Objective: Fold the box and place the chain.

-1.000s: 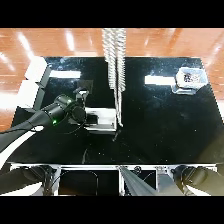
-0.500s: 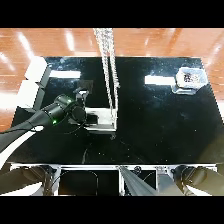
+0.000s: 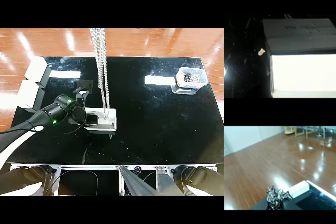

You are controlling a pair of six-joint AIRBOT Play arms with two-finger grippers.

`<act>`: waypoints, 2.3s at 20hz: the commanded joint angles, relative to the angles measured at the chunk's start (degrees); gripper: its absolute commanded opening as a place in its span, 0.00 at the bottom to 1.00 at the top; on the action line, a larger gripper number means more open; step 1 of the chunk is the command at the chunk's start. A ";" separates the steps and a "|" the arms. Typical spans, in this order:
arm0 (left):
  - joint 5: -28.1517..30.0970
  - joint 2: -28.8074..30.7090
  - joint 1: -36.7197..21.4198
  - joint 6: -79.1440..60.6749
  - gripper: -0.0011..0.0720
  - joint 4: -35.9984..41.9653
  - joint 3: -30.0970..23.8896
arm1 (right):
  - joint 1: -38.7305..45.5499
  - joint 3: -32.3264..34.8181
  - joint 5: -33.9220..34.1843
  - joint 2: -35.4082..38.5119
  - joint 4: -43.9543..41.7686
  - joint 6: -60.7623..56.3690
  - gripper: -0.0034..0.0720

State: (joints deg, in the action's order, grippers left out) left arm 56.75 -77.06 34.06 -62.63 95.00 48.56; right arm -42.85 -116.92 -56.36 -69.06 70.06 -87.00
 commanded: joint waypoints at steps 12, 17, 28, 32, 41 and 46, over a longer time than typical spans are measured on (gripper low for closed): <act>-0.02 0.00 0.02 0.00 0.04 -0.02 -0.02 | -0.02 11.28 -17.51 2.86 7.28 -6.27 0.07; -0.24 0.00 0.02 0.00 0.04 -0.04 -0.02 | -0.07 14.16 -22.51 5.46 8.28 -8.20 0.07; -0.24 0.00 0.02 0.00 0.04 -0.04 -0.02 | -0.07 33.42 -3.45 2.56 -2.58 -5.18 0.06; -0.24 0.00 0.02 0.00 0.04 -0.02 -0.02 | -0.22 33.44 -3.34 -0.31 -2.54 -4.74 0.06; -0.24 0.00 0.02 0.00 0.04 -0.02 -0.02 | -0.48 39.74 -5.33 -2.75 -2.47 -4.28 0.06; -0.35 0.00 0.02 0.00 0.04 -0.02 -0.02 | -0.48 43.50 -5.07 -2.75 -2.49 -4.26 0.06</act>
State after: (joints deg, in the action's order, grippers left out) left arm 56.47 -77.06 34.06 -62.61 95.00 48.56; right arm -43.29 -75.22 -61.28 -71.77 67.64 -91.29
